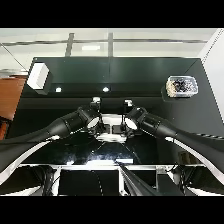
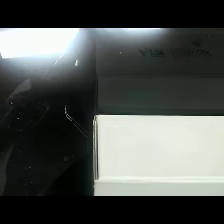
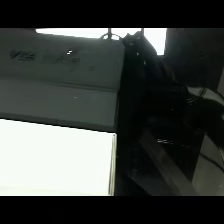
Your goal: Fold the box and place the chain.
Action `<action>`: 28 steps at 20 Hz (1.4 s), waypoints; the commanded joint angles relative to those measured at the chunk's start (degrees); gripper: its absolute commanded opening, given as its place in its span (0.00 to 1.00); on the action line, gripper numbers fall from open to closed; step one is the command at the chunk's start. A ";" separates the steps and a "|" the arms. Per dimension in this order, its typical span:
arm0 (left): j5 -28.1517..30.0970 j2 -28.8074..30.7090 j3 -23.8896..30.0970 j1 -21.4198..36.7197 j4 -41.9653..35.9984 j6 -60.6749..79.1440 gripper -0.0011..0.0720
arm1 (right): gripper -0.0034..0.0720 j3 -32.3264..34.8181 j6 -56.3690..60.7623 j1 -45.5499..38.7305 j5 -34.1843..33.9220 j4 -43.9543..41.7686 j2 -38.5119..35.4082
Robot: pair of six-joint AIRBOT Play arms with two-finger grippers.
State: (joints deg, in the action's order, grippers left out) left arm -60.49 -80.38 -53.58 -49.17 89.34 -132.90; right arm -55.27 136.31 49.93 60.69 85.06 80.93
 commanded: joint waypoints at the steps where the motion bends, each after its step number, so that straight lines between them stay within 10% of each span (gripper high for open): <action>1: 0.17 -0.02 -0.04 0.02 -0.04 0.04 0.06 | 0.12 -0.04 -0.04 0.04 -0.17 -0.09 0.02; 7: 0.17 -0.02 -0.04 0.02 -0.24 0.04 0.06 | 0.08 -0.07 -0.04 0.04 -0.24 0.11 0.09; 9: 0.17 -0.02 -0.04 0.02 -0.24 0.04 0.06 | 0.55 -0.07 0.00 -0.13 0.17 0.11 0.07; 21: 0.22 -0.02 -0.04 0.02 -0.26 0.02 0.06 | 0.55 -0.07 0.26 -0.35 1.97 -0.15 0.07; 25: 0.20 -0.02 -0.04 0.02 -0.26 0.02 0.06 | 0.12 -0.07 0.44 -0.37 0.68 -0.79 0.07; 28: 0.20 -0.02 -0.04 0.02 -0.28 0.02 0.06 | 0.13 -0.07 0.42 -0.37 0.55 -0.83 0.07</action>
State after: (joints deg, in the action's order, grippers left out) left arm -60.40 -80.38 -53.58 -49.17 88.95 -133.03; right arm -55.27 136.81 49.58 61.76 84.60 81.03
